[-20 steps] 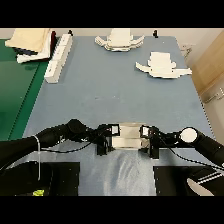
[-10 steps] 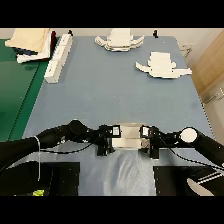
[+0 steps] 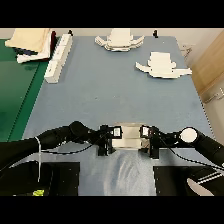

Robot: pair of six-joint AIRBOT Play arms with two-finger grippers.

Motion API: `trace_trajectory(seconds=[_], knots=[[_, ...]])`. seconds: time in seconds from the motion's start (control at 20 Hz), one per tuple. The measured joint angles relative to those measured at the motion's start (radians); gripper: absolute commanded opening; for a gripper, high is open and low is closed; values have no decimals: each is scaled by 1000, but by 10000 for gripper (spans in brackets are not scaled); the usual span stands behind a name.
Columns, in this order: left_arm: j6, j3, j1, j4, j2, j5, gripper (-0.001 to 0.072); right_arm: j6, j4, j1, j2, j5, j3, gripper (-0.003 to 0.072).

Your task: Fold the box.

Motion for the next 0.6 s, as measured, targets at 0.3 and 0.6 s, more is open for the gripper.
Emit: trace_trajectory(seconds=[0.3,0.6], knots=[[-2,-2,4,3,0,2,635,0,0,0,0,0,0,514],[-6,-2,7,4,0,1,460,0,0,0,0,0,0,514]])
